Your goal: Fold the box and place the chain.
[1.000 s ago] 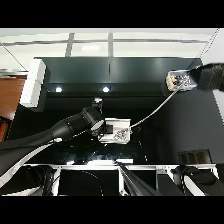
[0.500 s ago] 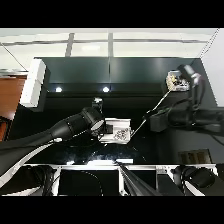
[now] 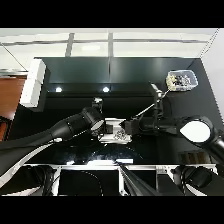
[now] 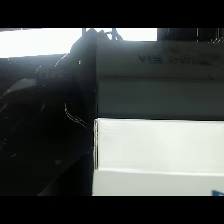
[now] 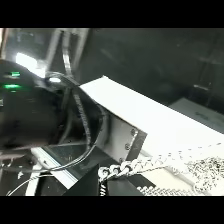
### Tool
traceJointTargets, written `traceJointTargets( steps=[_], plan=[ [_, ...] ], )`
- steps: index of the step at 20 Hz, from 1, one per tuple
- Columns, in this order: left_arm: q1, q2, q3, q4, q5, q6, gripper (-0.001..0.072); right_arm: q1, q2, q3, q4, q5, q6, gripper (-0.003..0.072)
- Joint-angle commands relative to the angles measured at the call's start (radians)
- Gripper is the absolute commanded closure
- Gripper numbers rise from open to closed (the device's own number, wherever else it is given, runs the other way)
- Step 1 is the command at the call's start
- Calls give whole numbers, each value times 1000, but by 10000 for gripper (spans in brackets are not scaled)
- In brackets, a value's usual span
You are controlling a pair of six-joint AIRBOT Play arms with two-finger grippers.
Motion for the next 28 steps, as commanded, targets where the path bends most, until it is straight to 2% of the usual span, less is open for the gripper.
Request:
traceJointTargets(
  steps=[1,7,11,19,22,24,26,28],
  plan=[
    [1,0,0,0,0,0,682,19,-42,-6,3,-31,-1,674],
    [1,0,0,0,0,0,682,18,-43,-6,-50,-20,2,674],
    [1,0,0,0,0,0,682,-34,-40,-5,-73,4,2,674],
    [1,0,0,0,0,0,681,-243,58,26,-79,232,-77,674],
    [1,0,0,0,0,0,681,-255,65,26,-110,276,-76,675],
    [1,0,0,0,0,0,681,-254,65,25,-70,314,-78,675],
    [1,0,0,0,1,0,681,-236,63,25,-13,290,-95,675],
    [1,0,0,0,2,0,682,-188,43,24,18,212,-95,675]
  ],
)
